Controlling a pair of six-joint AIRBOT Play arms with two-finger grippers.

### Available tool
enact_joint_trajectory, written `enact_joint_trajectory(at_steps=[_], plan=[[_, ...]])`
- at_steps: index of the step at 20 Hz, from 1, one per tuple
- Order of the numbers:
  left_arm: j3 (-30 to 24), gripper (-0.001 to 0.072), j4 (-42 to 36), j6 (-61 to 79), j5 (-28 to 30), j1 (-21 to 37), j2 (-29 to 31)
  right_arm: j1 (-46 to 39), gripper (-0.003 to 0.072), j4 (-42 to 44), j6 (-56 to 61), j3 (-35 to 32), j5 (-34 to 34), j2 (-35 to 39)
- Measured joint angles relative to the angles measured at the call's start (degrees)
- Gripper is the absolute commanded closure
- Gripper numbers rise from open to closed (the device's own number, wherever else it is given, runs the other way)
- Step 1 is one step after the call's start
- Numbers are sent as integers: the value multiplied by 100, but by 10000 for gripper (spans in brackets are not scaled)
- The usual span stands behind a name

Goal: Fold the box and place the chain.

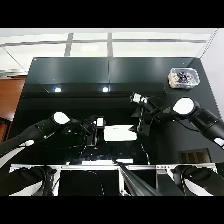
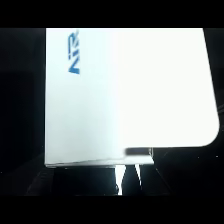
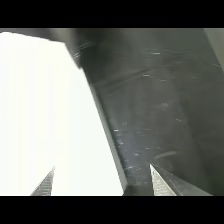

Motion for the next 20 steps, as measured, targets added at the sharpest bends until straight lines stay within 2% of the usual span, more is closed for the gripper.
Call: enact_joint_trajectory(at_steps=[9, 14, 15, 16, 17, 19, 20], plan=[[0, 360, 0, -2, 15, 0, 0, 472, -15, 11, -748, -92, 238, -42], [0, 360, 2, -2, 15, 0, 0, 605, -13, -98, -739, -98, 20, -44], [0, 360, 2, -4, 13, 0, 0, 619, 95, -96, -708, -98, -9, -44], [0, 360, 4, -4, 13, 0, -2, 623, 278, -109, -678, -98, -28, -44], [0, 360, 4, -4, 15, 0, 0, 627, 362, -116, -636, -98, -42, -44], [0, 360, 2, -20, 17, 0, 0, 636, 391, -125, -581, -98, -42, -44], [0, 360, 2, -17, 17, 0, 0, 636, 511, -127, -566, -98, -52, -44]])
